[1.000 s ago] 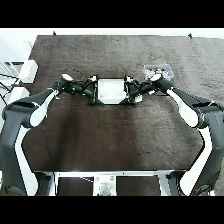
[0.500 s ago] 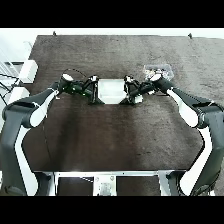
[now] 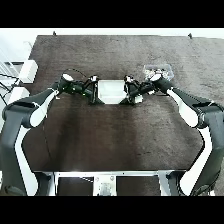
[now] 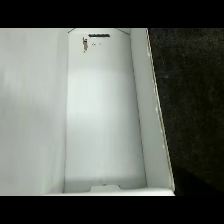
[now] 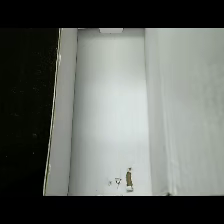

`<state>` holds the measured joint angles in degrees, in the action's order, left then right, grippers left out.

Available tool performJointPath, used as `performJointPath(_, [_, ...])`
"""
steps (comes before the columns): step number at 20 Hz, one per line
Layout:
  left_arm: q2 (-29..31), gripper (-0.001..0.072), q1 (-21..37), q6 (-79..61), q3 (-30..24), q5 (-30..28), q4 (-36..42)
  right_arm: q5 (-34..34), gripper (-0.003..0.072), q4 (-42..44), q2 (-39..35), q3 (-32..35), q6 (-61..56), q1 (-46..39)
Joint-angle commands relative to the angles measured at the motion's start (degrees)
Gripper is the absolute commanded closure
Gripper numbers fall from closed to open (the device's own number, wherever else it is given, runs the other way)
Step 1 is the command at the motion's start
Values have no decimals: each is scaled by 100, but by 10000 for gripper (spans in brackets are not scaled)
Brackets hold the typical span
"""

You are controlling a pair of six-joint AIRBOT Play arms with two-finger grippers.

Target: Fold the box and place the chain.

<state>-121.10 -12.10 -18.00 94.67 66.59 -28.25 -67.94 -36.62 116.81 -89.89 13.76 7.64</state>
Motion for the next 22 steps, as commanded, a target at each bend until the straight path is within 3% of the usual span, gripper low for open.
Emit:
performJointPath(1, [-4, 346, 0, -2, 2, -13, 2, -4, 135, -2, 0, 2, -2, 2])
performJointPath(15, [-4, 346, 0, -2, 2, 2, 4, -13, 135, 122, 2, 4, 0, 44])
performJointPath(16, [-4, 346, 0, -2, 2, 2, 2, -11, 121, 125, -4, -2, -28, 44])
performJointPath(17, [-4, 346, 0, -2, 2, 4, 2, -9, -34, 120, -26, -2, -203, 37])
performJointPath(22, [-4, 346, 0, 0, 2, 48, 0, -138, -34, 31, -260, -2, -769, -186])
